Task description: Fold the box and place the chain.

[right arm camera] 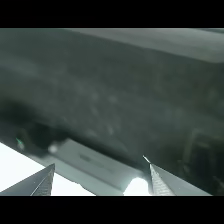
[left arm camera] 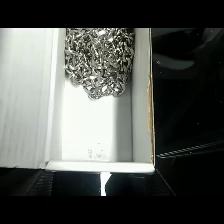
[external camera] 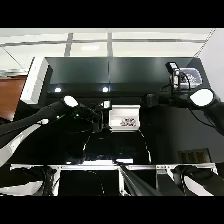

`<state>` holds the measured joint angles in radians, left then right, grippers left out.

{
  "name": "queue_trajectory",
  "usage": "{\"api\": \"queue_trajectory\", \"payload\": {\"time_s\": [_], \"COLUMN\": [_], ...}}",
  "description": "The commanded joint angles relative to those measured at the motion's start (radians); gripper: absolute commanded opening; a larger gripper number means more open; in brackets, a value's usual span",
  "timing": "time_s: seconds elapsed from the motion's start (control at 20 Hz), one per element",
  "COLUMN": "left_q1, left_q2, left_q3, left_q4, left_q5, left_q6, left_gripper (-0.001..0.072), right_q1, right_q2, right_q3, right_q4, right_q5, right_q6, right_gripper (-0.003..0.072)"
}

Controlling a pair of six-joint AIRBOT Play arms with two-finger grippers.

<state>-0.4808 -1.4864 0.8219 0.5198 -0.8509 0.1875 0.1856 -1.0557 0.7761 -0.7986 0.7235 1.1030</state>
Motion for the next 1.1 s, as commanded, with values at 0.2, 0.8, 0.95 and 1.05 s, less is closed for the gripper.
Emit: {"api": "queue_trajectory", "payload": {"time_s": [0.2, 0.8, 0.95, 1.05], "left_q1": [-0.001, -0.003, -0.004, -0.004], "left_q2": [0.000, 0.000, 0.000, 0.000], "left_q3": [0.001, 0.000, 0.000, 0.000], "left_q4": [0.003, 0.003, 0.003, 0.003], "left_q5": [0.009, 0.005, 0.005, 0.005], "left_q6": [-0.016, -0.016, -0.016, -0.016], "left_gripper": [0.0499, 0.0498, 0.0499, 0.0499], "right_q1": [0.064, 0.083, 0.117, 0.129], "right_q2": [-0.116, -0.106, -0.106, -0.106], "right_q3": [0.001, 0.015, 0.060, 0.065], "right_q4": [0.131, 0.053, 0.051, 0.030], "right_q5": [0.164, 0.232, 0.199, 0.184], "right_q6": [-0.276, -0.976, -1.020, -1.026], "right_gripper": [0.0720, 0.0720, 0.0720, 0.0720]}}
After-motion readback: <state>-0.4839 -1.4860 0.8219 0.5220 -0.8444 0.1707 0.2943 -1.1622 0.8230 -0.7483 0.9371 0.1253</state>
